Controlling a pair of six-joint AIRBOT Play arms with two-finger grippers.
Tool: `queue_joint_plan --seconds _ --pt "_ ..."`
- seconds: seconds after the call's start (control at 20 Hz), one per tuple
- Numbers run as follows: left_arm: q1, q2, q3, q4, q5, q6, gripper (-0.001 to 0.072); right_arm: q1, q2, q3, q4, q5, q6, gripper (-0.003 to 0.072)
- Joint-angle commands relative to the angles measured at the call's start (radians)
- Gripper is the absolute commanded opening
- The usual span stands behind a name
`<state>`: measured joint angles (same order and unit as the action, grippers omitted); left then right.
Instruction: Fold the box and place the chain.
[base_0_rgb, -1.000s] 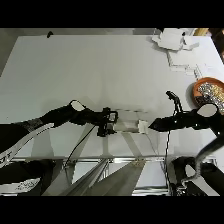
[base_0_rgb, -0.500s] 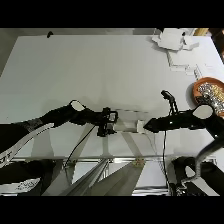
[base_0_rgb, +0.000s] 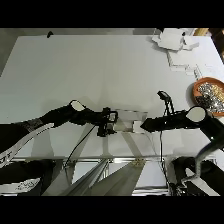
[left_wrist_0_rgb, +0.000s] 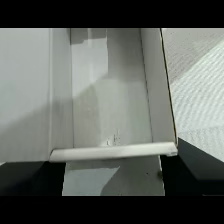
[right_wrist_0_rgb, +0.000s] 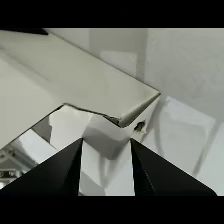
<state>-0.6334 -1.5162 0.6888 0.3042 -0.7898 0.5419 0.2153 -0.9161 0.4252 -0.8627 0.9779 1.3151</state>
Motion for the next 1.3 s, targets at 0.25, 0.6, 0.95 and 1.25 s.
queue_joint_plan --seconds 0.25,0.6,0.95,1.25 --pt "0.0 0.0 0.0 0.0 0.0 0.0 0.0314 0.092 -0.009 0.01 -0.127 -0.128 0.289 0.0338" --pt "0.0 0.0 0.0 0.0 0.0 0.0 0.0314 0.222 -0.074 0.099 -0.35 -0.087 0.499 0.0339" --pt "0.0 0.0 0.0 0.0 0.0 0.0 0.0314 0.338 -0.161 0.181 -0.471 -0.022 0.658 0.0406" --pt "0.0 0.0 0.0 0.0 0.0 0.0 0.0314 0.394 -0.213 0.206 -0.506 -0.024 0.772 0.0404"
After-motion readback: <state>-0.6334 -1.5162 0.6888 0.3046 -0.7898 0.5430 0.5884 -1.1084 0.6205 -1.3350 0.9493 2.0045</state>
